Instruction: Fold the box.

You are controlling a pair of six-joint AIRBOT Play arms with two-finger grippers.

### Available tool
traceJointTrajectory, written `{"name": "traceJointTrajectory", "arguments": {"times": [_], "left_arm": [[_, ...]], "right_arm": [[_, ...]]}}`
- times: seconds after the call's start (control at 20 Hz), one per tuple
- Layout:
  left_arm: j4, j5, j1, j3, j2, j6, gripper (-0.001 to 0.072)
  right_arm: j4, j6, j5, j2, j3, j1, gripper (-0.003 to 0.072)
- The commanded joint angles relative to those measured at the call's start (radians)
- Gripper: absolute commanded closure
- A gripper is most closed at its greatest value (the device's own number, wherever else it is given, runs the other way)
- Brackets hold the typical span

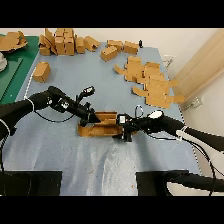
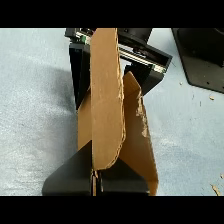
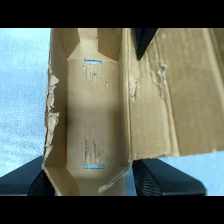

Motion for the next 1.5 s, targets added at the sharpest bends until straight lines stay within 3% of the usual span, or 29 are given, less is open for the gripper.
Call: {"name": "traceJointTrajectory", "arguments": {"times": [0.0, 0.35, 0.4, 0.45, 1.15, 1.25, 1.45], "left_arm": [[0.0, 0.0, 0.0, 0.001, 0.0, 0.0, 0.0698], [0.001, 0.0, 0.0, 0.001, 0.0, 0.0, 0.0698], [0.0, 0.0, 0.0, 0.001, 0.0, 0.0, 0.0699], [0.0, 0.0, 0.0, 0.001, 0.0, 0.0, 0.0698], [0.0, 0.0, 0.0, 0.001, 0.0, 0.0, 0.0699], [0.0, 0.0, 0.0, 0.001, 0.0, 0.0, 0.0698], [0.0, 0.0, 0.0, 0.001, 0.0, 0.0, 0.0698]], "right_arm": [[-0.024, 0.027, -0.003, -0.001, 0.001, 0.001, 0.0067], [-0.048, 0.069, -0.003, -0.001, 0.003, 0.005, 0.013], [-0.053, 0.072, 0.002, -0.001, 0.003, 0.006, 0.0197], [-0.055, 0.073, 0.003, -0.001, 0.003, 0.006, 0.0215], [-0.06, 0.121, 0.051, 0.0, 0.016, 0.006, 0.0204], [-0.055, 0.121, 0.037, 0.0, 0.017, 0.006, 0.0119], [-0.042, 0.12, 0.017, 0.0, 0.018, 0.006, 0.0112]]}}
